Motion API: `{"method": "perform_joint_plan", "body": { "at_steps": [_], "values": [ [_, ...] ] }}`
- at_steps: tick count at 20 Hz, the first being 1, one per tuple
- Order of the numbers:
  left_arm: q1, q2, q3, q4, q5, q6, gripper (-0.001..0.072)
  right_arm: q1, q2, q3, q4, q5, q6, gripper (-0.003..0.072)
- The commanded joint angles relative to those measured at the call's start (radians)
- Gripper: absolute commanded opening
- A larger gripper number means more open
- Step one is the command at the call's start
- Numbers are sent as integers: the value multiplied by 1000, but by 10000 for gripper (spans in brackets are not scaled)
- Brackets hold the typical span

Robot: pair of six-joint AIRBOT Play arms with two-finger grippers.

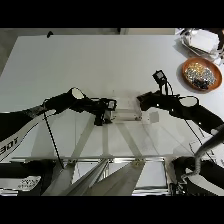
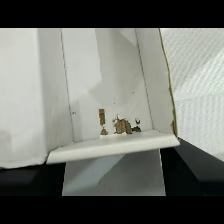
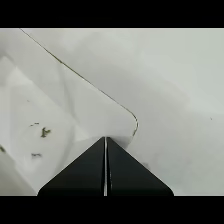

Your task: Fold the box and place the chain.

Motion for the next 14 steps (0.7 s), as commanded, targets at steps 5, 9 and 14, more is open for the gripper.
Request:
{"method": "perform_joint_plan", "body": {
  "at_steps": [5,9,14],
  "values": [
    [0,1,1,3,0,2,276,0,-43,1,-22,35,50,14],
    [0,0,1,3,0,2,276,-1,30,3,-23,107,53,14],
    [0,1,1,3,0,2,276,0,258,3,-254,208,101,14]
  ]
}}
